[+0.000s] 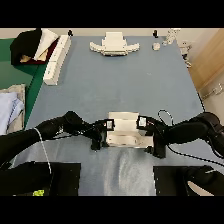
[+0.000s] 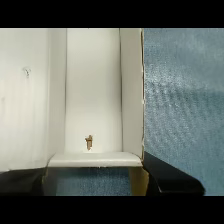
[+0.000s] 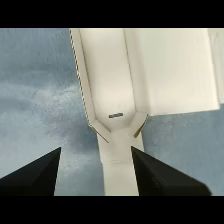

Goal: Fold the box.

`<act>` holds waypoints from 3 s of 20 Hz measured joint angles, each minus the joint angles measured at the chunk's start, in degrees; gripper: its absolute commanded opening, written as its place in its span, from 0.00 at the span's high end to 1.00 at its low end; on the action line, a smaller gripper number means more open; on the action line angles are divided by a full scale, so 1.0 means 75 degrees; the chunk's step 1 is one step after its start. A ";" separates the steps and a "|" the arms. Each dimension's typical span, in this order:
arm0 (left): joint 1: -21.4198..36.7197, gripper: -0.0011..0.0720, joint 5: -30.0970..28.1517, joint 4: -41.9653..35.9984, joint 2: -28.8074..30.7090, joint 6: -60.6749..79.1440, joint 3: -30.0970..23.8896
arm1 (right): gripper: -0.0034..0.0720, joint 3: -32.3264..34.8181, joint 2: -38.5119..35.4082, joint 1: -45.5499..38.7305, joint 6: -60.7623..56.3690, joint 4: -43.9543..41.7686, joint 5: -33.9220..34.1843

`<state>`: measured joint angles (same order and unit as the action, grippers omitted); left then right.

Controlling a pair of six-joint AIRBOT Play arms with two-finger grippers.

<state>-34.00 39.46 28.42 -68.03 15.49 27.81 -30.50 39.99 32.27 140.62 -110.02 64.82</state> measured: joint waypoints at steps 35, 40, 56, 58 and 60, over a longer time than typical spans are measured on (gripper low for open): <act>0.0000 0.36 -0.0003 0.0000 0.0000 0.0000 0.0000 | 0.22 0.0819 0.1513 -0.0003 0.3040 -0.1897 -0.2809; 0.0000 0.36 -0.0003 0.0000 0.0000 0.0000 0.0000 | 0.46 0.0819 0.1521 -0.0003 0.3051 -0.1903 -0.2801; 0.0000 0.36 0.0000 -0.0003 0.0000 0.0000 0.0000 | 0.95 0.0175 0.0073 -0.0973 -0.6889 0.2057 -0.1209; 0.0000 0.36 0.0000 -0.0003 0.0000 0.0000 0.0000 | 0.95 0.0152 0.0041 -0.1513 -0.8212 0.2419 -0.0912; 0.0000 0.36 0.0000 0.0000 0.0000 0.0000 0.0000 | 0.95 0.0137 0.0128 -0.2008 -0.8944 0.2448 -0.0551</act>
<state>-34.00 39.46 28.42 -68.03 15.49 27.81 -29.47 40.95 17.21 73.54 -91.66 60.69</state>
